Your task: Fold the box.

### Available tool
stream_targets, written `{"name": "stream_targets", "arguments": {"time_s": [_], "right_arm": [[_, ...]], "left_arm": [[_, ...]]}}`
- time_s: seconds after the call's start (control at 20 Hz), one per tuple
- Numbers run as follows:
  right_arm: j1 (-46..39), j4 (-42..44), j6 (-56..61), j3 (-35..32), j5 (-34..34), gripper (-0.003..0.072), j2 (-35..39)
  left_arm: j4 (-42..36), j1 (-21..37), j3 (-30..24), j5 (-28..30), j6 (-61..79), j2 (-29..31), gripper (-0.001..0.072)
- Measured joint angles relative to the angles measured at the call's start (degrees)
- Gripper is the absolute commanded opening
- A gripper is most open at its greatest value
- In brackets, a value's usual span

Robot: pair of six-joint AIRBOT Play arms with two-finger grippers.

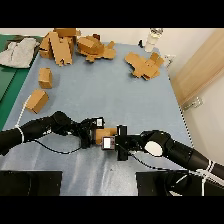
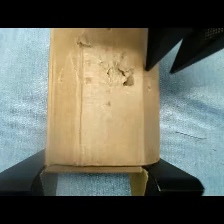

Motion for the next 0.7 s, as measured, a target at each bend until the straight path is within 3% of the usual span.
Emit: {"name": "stream_targets", "arguments": {"time_s": [0.2, 0.45, 0.55, 0.6, 0.7], "right_arm": [[0.57, -2.91, 1.03, 0.96, 0.66, 0.0292, 0.76], [1.51, -3.96, 1.44, 2.91, 1.27, 0.0294, 6.8], [1.53, -4.57, 1.49, 3.1, 1.46, 0.0316, 8.31], [1.6, -4.66, 1.51, 3.15, 1.44, 0.0418, 8.5], [1.62, -5.09, 1.51, 3.19, 1.46, 0.0426, 7.63]], "left_arm": [[-0.04, 0.0, 0.0, -0.02, -0.04, -0.02, 0.0286], [0.02, 0.0, 0.0, -0.09, 0.02, 0.0, 0.0286], [0.02, 0.0, 0.0, -0.07, 0.02, 0.0, 0.0286], [0.02, 0.0, 0.0, -0.07, 0.02, 0.0, 0.0286], [0.0, 0.0, 0.0, -0.04, 0.02, 0.0, 0.0286]]}}
